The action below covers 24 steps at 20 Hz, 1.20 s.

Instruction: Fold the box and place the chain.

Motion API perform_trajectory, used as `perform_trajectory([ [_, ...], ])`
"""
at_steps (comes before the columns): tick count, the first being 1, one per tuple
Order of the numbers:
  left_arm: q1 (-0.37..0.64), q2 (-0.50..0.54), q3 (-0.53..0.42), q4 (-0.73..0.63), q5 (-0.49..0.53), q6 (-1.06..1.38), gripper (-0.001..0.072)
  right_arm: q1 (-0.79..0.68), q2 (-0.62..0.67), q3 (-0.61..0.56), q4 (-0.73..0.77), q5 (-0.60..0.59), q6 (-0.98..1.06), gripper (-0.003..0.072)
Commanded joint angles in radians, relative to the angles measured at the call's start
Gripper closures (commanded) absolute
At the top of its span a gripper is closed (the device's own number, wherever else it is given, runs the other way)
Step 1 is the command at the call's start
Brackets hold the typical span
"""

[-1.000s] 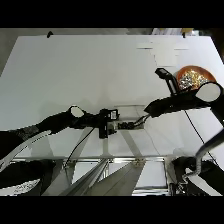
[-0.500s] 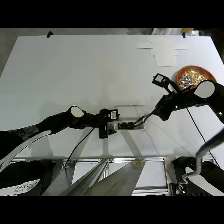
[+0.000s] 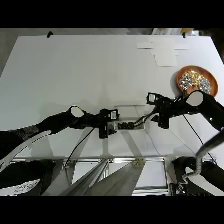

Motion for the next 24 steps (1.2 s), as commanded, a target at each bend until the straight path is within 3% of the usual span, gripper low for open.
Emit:
perform_trajectory([
  [1, 0.0, 0.001, 0.0, 0.0, 0.0, 0.0, 0.0503, 0.04, -0.026, -0.024, 0.029, -0.044, -0.15, 0.0399],
  [5, 0.0, 0.001, 0.0, 0.0, 0.0, 0.0, 0.0503, 0.054, -0.059, -0.024, 0.039, -0.166, -0.155, 0.0409],
  [10, 0.0, 0.001, 0.0, 0.0, 0.0, 0.0, 0.0503, 0.056, -0.097, -0.024, 0.123, -0.172, -0.154, 0.0473],
  [11, 0.0, 0.001, 0.0, 0.0, 0.0, 0.0, 0.0503, 0.06, -0.104, -0.024, 0.127, -0.166, -0.154, 0.0526],
  [12, 0.0, 0.001, 0.0, 0.0, 0.0, 0.0, 0.0503, 0.066, -0.105, -0.024, 0.127, -0.145, -0.154, 0.0663],
  [15, 0.0, 0.001, 0.0, 0.0, 0.0, 0.0, 0.0503, 0.061, -0.092, -0.024, 0.1, -0.109, -0.15, 0.067],
  [19, 0.0, 0.001, 0.0, 0.0, 0.0, 0.0, 0.0503, 0.055, 0.006, -0.024, 0.008, -0.087, 0.06, 0.0671],
  [24, 0.0, 0.001, 0.0, 0.0, 0.0, 0.0, 0.0503, 0.055, 0.256, -0.024, 0.0, -0.081, 0.415, 0.067],
])
